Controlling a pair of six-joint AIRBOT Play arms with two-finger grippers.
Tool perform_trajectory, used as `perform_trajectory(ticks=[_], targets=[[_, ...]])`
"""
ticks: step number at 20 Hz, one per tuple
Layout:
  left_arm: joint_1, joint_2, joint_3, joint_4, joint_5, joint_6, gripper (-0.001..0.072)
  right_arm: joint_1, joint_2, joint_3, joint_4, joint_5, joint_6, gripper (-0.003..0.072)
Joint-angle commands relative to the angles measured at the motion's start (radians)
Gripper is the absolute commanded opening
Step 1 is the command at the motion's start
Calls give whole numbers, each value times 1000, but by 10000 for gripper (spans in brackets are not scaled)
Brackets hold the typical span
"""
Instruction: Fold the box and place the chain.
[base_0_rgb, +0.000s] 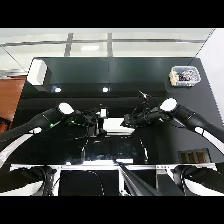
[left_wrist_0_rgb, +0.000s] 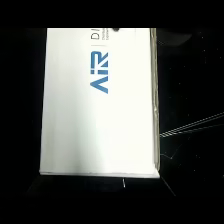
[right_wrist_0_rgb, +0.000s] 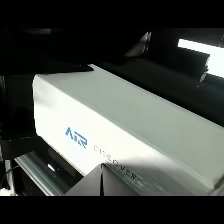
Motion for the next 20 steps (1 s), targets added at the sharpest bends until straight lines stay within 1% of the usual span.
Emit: perform_trajectory(ticks=[1,2,3,4,5,6,8,9,10,12,14,17,18,20], targets=[[1,1,3,2,-1,-32,381,-47,40,44,23,164,-44,17],[2,1,12,7,-1,-61,382,-86,78,77,11,261,-68,16],[3,3,27,17,-9,-110,385,-128,126,104,-24,324,-66,16],[6,11,49,50,-31,-148,456,-176,184,122,-78,359,-43,16],[9,21,72,97,-64,-181,605,-236,257,125,-157,370,-7,17],[11,36,96,153,-92,-229,720,-297,329,125,-267,381,41,17],[18,77,137,282,-140,-361,720,-394,444,123,-503,420,122,18],[27,93,156,317,-174,-418,720,-433,485,123,-603,448,147,19],[35,106,175,322,-210,-464,720,-465,511,121,-659,466,163,19],[18,111,227,278,-245,-525,720,-512,534,103,-668,471,168,19],[-40,92,299,249,-223,-609,720,-513,534,72,-634,444,167,19],[-135,-19,436,253,-211,-659,720,-513,534,21,-558,358,166,20],[-157,-67,475,253,-201,-661,720,-513,534,9,-547,340,166,20],[-168,-146,529,252,-195,-661,720,-513,534,0,-544,337,151,20]])
